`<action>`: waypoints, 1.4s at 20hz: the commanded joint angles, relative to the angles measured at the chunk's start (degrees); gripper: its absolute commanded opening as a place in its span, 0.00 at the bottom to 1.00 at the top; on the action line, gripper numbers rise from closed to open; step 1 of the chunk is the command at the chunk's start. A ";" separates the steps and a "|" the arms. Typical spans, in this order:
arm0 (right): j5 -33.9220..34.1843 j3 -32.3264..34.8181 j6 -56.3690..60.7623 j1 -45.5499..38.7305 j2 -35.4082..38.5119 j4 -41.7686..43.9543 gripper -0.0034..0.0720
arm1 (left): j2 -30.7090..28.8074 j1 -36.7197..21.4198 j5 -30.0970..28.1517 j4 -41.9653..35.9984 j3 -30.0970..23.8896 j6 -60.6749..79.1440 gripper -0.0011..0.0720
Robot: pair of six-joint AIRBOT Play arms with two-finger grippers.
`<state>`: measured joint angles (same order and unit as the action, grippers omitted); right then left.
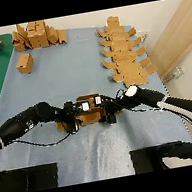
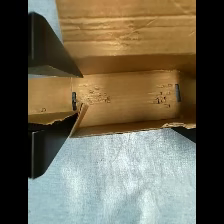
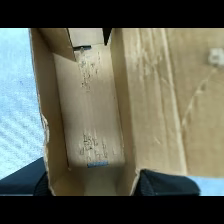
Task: Fold the box.
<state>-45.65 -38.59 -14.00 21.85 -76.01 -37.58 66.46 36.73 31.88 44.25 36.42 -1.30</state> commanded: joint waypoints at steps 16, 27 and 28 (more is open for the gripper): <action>0.07 -0.02 0.02 0.04 -0.07 0.07 0.82 | -8.76 -6.88 6.43 19.45 -1.90 -17.88 0.03; 0.07 -0.02 0.02 0.04 -0.07 0.07 0.82 | -1.46 -2.43 0.96 14.23 -1.14 -13.51 0.41; 0.04 -0.02 0.02 0.04 -0.07 0.07 0.82 | -0.96 -2.45 1.01 13.99 -1.09 -13.49 0.41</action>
<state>-45.58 -38.59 -13.98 21.85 -76.03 -37.52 64.29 33.36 33.95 59.29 35.18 -15.94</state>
